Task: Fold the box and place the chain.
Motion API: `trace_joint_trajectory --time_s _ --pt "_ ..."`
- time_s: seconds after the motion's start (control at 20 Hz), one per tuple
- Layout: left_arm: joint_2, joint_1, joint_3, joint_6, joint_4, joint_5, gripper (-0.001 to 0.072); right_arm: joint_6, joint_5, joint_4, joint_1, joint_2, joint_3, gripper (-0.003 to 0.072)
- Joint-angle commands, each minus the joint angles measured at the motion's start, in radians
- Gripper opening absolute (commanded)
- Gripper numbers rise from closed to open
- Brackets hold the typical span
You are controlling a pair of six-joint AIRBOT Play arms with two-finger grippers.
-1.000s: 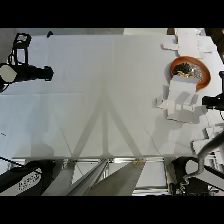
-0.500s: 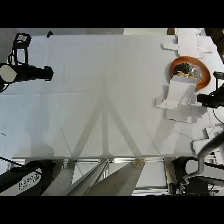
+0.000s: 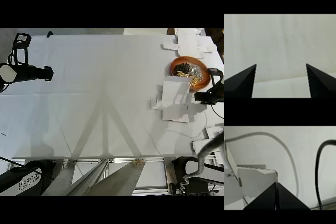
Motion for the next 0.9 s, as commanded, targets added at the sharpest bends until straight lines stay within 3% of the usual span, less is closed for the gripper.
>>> trace_joint_trajectory --time_s 0.0,0.3,0.4,0.65,0.85 --pt "0.001 0.0 0.0 0.0 0.0 0.0 0.0697 -0.077 0.016 0.134 0.089 0.088 0.005 0.0013" --pt "0.001 0.0 0.0 0.0 0.0 0.0 0.0697 -0.212 0.003 0.605 0.219 0.183 0.004 0.0013" --pt "0.001 0.0 0.0 0.0 0.0 0.0 0.0697 -0.258 -0.028 0.691 0.274 0.185 0.003 0.0012" --pt "0.001 0.0 0.0 0.0 0.0 0.0 0.0697 -0.264 -0.34 0.778 0.483 0.182 -0.021 0.0012" --pt "0.001 0.0 0.0 0.0 0.0 0.0 0.0697 -0.258 -0.587 0.782 0.631 0.157 -0.143 0.0011"
